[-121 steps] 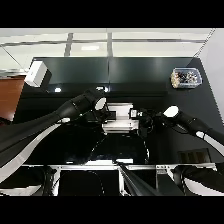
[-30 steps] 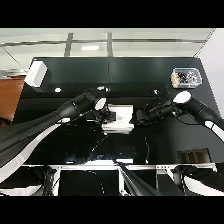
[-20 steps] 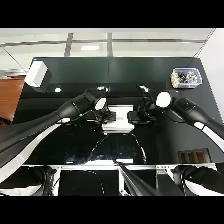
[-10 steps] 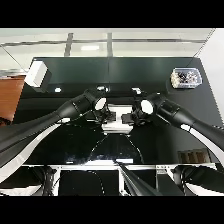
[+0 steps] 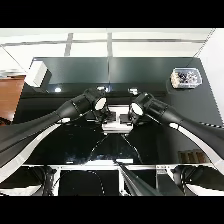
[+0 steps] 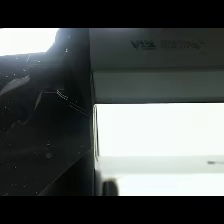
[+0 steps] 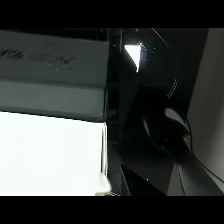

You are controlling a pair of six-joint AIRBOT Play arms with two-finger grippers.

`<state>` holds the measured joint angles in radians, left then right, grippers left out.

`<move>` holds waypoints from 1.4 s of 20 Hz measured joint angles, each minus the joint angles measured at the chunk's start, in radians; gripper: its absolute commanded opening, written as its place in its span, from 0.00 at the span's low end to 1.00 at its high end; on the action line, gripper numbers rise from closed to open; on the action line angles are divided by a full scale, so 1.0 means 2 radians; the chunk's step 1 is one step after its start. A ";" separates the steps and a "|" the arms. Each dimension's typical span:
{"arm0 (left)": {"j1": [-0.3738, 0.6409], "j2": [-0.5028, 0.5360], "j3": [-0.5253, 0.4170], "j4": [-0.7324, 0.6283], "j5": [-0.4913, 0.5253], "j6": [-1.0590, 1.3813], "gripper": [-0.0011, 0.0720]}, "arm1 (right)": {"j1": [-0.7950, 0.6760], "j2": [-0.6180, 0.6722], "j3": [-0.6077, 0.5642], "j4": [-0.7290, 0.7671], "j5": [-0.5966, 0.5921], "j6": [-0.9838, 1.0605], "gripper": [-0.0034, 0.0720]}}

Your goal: Fold the box and place the chain.

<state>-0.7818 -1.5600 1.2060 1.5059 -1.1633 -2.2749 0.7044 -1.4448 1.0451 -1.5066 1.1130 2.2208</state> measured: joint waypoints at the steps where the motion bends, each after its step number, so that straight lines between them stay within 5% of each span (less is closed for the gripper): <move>1: 0.000 0.000 0.000 0.000 0.000 0.000 0.05 | 0.001 -0.001 0.000 -0.001 0.000 0.004 0.36; 3: 0.000 0.000 0.000 0.000 0.000 0.001 0.05 | 0.001 -0.005 0.001 0.000 0.001 0.010 0.36; 4: 0.000 0.000 0.000 0.000 0.000 0.001 0.05 | 0.001 -0.007 0.001 0.003 0.001 0.011 0.13; 5: 0.000 0.000 0.000 0.000 0.000 0.001 0.05 | 0.001 -0.009 0.001 0.008 0.000 0.012 0.06; 10: 0.000 0.000 0.000 0.000 0.000 0.000 0.05 | 0.000 -0.014 0.002 0.016 0.002 0.014 0.07; 12: 0.000 0.000 0.000 0.000 0.000 0.001 0.05 | 0.000 -0.016 0.001 0.017 0.002 0.013 0.38; 15: 0.000 0.000 0.000 0.000 0.000 0.001 0.05 | 0.000 -0.016 0.001 0.018 0.000 0.012 0.38; 16: 0.000 0.000 0.000 0.000 0.000 0.001 0.05 | 0.000 -0.015 0.001 0.018 0.004 0.012 0.30; 17: 0.000 0.000 0.000 0.000 0.000 0.001 0.05 | 0.000 -0.015 0.001 0.018 0.002 0.012 0.12; 22: 0.000 0.000 0.000 0.000 0.000 -0.001 0.05 | 0.000 -0.015 0.001 0.019 -0.001 0.010 0.07; 24: 0.000 0.000 0.000 0.000 0.000 0.001 0.05 | 0.000 -0.015 0.002 0.017 -0.001 0.006 0.45; 25: 0.000 0.000 0.000 0.000 0.000 0.001 0.05 | 0.000 -0.015 0.001 0.016 0.000 0.006 0.52; 28: 0.000 0.000 0.000 0.000 0.000 0.001 0.05 | -0.001 -0.006 0.003 0.009 0.002 0.006 0.52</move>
<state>-0.7818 -1.5600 1.2060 1.5059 -1.1629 -2.2730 0.7029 -1.4578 1.0508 -1.4895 1.1179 2.2318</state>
